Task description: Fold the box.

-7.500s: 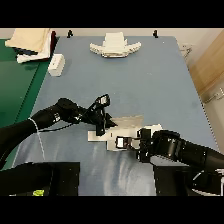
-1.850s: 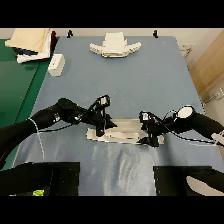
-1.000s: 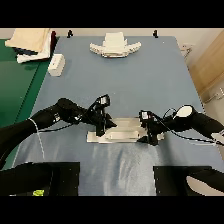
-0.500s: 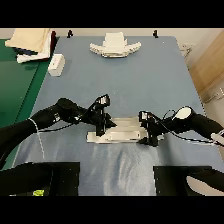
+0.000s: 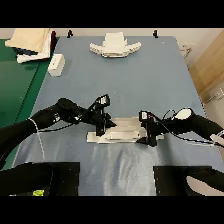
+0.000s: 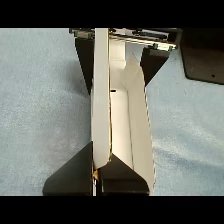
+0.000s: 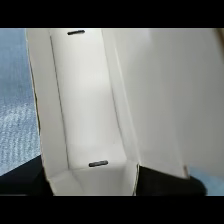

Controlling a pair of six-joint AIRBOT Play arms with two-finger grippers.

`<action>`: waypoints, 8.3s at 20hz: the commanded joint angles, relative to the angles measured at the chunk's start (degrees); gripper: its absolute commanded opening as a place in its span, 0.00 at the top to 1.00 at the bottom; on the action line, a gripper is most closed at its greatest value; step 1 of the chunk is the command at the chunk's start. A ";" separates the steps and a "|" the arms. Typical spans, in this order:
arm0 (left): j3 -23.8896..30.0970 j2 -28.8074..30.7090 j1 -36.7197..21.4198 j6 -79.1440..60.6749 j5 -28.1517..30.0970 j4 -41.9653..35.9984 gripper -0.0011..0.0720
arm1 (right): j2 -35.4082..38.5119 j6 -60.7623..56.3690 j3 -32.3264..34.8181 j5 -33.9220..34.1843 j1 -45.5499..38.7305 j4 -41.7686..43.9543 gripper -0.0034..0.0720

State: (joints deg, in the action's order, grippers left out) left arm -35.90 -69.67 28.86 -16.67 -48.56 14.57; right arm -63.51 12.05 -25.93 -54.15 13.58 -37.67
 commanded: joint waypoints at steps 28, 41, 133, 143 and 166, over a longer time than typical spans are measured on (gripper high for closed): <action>0.00 0.02 0.00 -0.02 0.02 0.02 0.96 | 0.15 1.92 1.73 4.68 2.58 -1.53 0.28; 0.00 0.02 0.00 -0.02 0.02 0.02 0.96 | 2.14 2.01 1.62 7.87 2.58 -1.14 0.28; -8.00 -8.48 9.73 93.90 15.50 12.59 0.97 | 2.03 1.97 2.56 7.69 2.58 -1.07 0.28; -13.09 10.54 -3.30 81.55 -6.38 19.43 0.97 | 2.03 1.97 2.56 7.69 2.58 -1.07 0.28; 9.46 11.32 -0.02 6.36 5.18 15.89 0.05 | 2.03 1.97 2.56 7.69 2.58 -1.07 0.28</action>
State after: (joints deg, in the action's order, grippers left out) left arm -27.09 -53.69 25.74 -4.75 -48.18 34.96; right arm -61.45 14.02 -23.35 -46.44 16.14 -38.76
